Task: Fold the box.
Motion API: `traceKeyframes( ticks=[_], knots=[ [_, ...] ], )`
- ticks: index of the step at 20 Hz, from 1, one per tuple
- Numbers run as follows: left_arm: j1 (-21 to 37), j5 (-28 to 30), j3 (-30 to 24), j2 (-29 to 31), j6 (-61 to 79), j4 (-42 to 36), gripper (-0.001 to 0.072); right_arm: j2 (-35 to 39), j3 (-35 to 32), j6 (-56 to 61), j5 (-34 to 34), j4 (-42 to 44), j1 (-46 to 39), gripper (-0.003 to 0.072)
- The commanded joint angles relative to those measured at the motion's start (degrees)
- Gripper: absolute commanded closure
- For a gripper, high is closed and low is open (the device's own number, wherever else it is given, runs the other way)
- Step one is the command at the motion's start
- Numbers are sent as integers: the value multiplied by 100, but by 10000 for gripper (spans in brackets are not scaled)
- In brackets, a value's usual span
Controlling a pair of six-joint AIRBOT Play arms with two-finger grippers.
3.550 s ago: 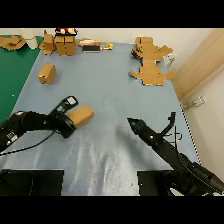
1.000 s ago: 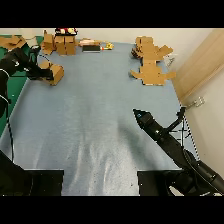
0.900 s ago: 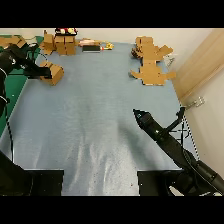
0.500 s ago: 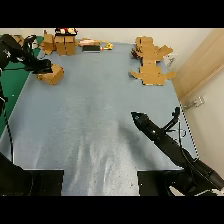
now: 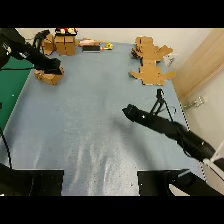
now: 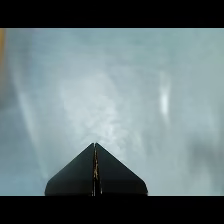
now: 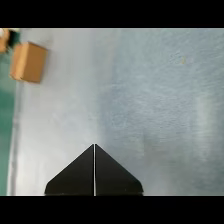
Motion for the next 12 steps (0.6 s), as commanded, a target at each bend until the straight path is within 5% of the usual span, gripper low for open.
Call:
traceKeyframes(
  ticks=[1,7,12],
  knots=[
    [-503,542,-1311,890,286,-44,700,-975,1375,2,-1733,-1117,-616,683],
    [-1123,1759,-3886,2538,400,-177,699,-1827,2710,-208,-2916,-1757,-608,683],
    [-1303,1786,-4402,3075,341,-173,697,-1991,2813,-422,-2942,-1729,-505,682]
  ],
)
